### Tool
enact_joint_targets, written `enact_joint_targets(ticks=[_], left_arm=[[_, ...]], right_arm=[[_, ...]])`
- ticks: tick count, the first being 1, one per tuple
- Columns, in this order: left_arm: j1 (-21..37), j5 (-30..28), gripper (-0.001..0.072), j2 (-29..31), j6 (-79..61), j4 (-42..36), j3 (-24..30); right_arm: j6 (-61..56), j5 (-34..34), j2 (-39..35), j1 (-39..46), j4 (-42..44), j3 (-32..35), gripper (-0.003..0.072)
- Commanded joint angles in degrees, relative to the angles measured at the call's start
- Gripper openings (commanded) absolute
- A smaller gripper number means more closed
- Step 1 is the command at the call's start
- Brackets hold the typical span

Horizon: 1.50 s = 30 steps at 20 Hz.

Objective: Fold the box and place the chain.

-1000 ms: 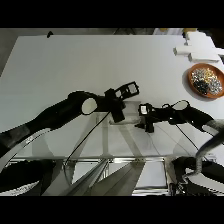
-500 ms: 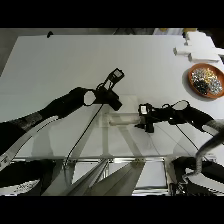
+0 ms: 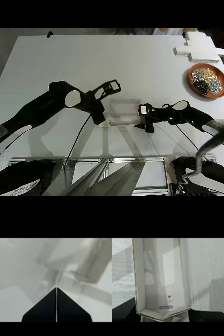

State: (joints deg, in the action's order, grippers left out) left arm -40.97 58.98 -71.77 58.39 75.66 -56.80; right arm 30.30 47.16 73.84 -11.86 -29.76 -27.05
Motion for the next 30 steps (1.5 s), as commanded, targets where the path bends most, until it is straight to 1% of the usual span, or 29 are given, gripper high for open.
enact_joint_targets(ticks=[1,4,5,8,10,11,12,13,14,16,17,18,19,21,22,23,25,27,29,30], left_arm=[[0.04,4.87,0.0008,0.07,-11.91,-1.99,2.05],[0.85,-2.40,0.0011,-1.14,-17.81,-3.26,5.66],[1.29,-4.50,0.0022,-1.70,-19.37,-3.93,6.84],[2.45,-5.73,0.0151,-3.89,-28.04,-5.97,9.42],[2.86,-7.30,0.0157,-4.59,-30.12,-6.56,10.49],[2.86,-9.51,0.0169,-4.57,-30.12,-6.64,10.95],[2.86,-11.34,0.0249,-4.57,-30.12,-6.67,11.17],[2.86,-13.73,0.0355,-4.59,-30.12,-6.67,11.41],[2.86,-16.26,0.0404,-4.59,-30.14,-6.69,11.50],[2.84,-19.91,0.0415,-4.59,-31.98,-8.26,11.50],[2.84,-20.55,0.0418,-4.59,-35.80,-9.88,11.56],[2.84,-20.61,0.0445,-4.59,-39.28,-11.04,11.58],[2.84,-20.57,0.0454,-4.59,-41.64,-12.04,11.56],[2.64,-19.65,0.0449,-4.59,-42.16,-13.88,11.58],[2.51,-18.25,0.0423,-4.59,-42.40,-14.34,11.58],[2.49,-16.09,0.0382,-4.61,-43.60,-14.40,11.58],[2.49,-13.40,0.0381,-4.66,-46.64,-14.88,11.89],[2.27,-13.22,0.0379,-4.68,-46.88,-15.65,12.46],[1.84,-13.20,0.0322,-4.90,-46.86,-16.02,12.68],[1.57,-13.53,0.0317,-4.94,-46.88,-16.15,12.68]], right_arm=[[-0.02,0.00,-0.04,0.02,0.02,0.02,0.0402],[-0.02,0.00,-0.04,0.02,0.02,0.02,0.0402],[-0.02,-0.02,-0.04,0.02,0.00,0.02,0.0402],[-0.02,0.00,-0.04,0.02,0.02,0.02,0.0402],[-0.02,0.02,-0.04,0.02,0.00,0.02,0.0402],[-0.02,0.00,-0.04,0.02,0.02,0.02,0.0402],[-0.02,0.00,-0.04,0.02,0.00,0.02,0.0402],[-0.02,0.00,-0.04,0.02,0.02,0.02,0.0402],[-0.02,0.00,-0.04,0.02,0.00,0.02,0.0402],[-0.02,0.00,-0.04,0.02,0.00,0.02,0.0402],[-0.02,0.02,-0.04,0.02,0.02,0.02,0.0402],[-0.02,0.00,-0.04,0.02,0.00,0.02,0.0402],[-0.02,0.00,-0.04,0.02,0.00,0.02,0.0402],[-0.02,0.00,-0.04,0.02,0.02,0.02,0.0402],[-0.02,0.00,-0.04,0.02,0.00,0.02,0.0402],[-0.02,0.00,-0.04,0.02,0.02,0.02,0.0402],[-0.02,0.00,-0.04,0.02,0.00,0.02,0.0402],[-0.02,0.00,-0.04,0.02,0.00,0.02,0.0402],[-0.02,0.00,-0.04,0.02,0.00,0.02,0.0402],[-0.02,0.00,-0.04,0.02,0.02,0.02,0.0402]])
